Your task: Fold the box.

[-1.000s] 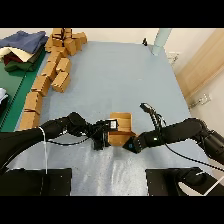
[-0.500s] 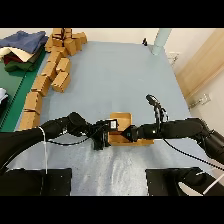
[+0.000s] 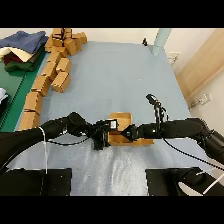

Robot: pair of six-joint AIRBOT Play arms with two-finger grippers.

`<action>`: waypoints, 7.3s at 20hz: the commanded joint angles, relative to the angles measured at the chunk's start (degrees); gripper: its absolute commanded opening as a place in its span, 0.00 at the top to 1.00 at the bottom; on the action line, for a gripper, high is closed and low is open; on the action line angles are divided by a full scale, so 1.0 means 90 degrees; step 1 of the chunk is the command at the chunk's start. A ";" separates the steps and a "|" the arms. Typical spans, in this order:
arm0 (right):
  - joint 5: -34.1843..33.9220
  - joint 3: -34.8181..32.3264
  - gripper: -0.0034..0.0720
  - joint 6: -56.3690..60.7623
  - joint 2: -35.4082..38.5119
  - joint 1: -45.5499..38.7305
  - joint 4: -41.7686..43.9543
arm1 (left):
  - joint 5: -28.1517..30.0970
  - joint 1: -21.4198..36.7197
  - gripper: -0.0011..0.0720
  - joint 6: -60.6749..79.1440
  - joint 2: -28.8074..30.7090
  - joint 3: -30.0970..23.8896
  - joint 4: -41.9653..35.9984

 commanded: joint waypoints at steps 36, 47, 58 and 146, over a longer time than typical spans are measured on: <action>-0.0685 0.1851 0.95 -0.2047 -0.4005 -0.0797 -0.0155 | 0.0000 -0.0002 0.26 0.0002 0.0005 0.0002 0.0002; -0.0746 0.1960 0.95 -0.2990 -0.3099 -0.0809 -0.0163 | 0.0000 -0.0002 0.26 0.0002 0.0002 0.0002 0.0002; -0.1207 -0.0226 0.09 -0.5719 0.0175 -0.0794 -0.1651 | 0.0000 -0.0002 0.26 0.0002 0.0002 0.0002 0.0002; -0.0959 0.0233 0.73 0.0160 -0.0988 -0.1073 -0.1273 | 0.0095 -0.0005 0.26 -0.0680 0.0029 0.0141 0.1027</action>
